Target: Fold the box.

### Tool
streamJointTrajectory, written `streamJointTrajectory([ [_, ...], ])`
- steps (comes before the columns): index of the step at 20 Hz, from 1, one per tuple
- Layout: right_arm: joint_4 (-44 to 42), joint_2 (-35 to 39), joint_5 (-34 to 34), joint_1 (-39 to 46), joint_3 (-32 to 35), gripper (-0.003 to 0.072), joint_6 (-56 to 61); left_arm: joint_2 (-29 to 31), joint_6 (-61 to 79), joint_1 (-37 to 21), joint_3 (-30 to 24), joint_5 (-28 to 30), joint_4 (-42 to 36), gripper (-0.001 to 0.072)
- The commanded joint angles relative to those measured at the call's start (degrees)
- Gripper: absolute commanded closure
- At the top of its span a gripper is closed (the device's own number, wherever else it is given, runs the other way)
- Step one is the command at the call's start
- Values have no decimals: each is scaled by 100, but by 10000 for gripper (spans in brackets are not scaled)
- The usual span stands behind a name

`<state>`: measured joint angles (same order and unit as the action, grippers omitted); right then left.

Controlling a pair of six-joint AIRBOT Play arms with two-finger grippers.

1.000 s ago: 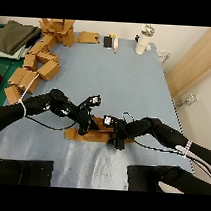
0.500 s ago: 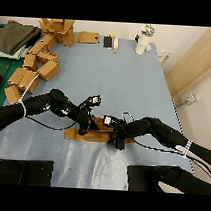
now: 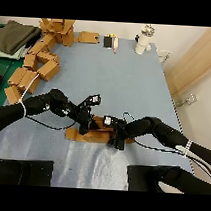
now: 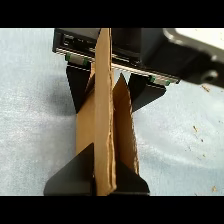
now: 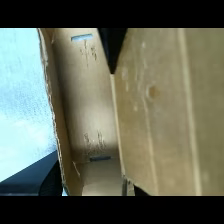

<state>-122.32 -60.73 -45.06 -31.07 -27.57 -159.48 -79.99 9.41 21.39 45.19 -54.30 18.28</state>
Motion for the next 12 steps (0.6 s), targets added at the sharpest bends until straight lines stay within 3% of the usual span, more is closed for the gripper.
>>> streamJointTrajectory([
  [1, -7, -4, -52, -7, 4, 230, 4, -2, -9, 2, 7, 26, -120, 697],
  [12, 37, -2, -48, -2, 4, 230, 4, 9, -304, -76, 4, -116, 153, 698],
])
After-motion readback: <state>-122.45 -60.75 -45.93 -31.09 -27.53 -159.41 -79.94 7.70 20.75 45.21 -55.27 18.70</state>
